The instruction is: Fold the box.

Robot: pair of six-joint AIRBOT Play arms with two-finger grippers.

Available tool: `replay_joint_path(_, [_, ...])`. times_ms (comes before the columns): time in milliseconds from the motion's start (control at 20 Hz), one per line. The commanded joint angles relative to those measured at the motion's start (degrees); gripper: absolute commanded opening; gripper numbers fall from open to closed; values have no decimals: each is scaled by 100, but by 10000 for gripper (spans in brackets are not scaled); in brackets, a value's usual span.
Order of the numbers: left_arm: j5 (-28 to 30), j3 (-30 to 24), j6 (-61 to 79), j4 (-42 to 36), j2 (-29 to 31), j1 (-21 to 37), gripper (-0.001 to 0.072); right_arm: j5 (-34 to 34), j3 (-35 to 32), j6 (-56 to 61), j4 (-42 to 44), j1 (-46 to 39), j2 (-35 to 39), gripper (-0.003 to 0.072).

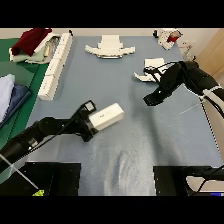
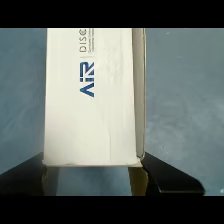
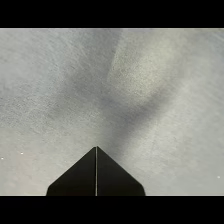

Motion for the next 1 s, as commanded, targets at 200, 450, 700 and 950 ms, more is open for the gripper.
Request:
replay_joint_path(200, [-2339, 2, -1878, 1961, 1847, 3362, 280, -2, 4, -2, 4, -2, -4, 6])
replay_joint_path(450, [-2293, -48, -1635, 2181, 2037, 5442, 281, -4, 4, -2, -11, -2, -4, 6])
replay_joint_path(700, [-1628, -76, -1351, 2159, 1187, 5790, 281, -2, 4, -2, -66, -4, -4, 6])
replay_joint_path(950, [-669, -76, -1335, 2122, 498, 5796, 280, -2, 4, -2, -66, -2, -4, 6])
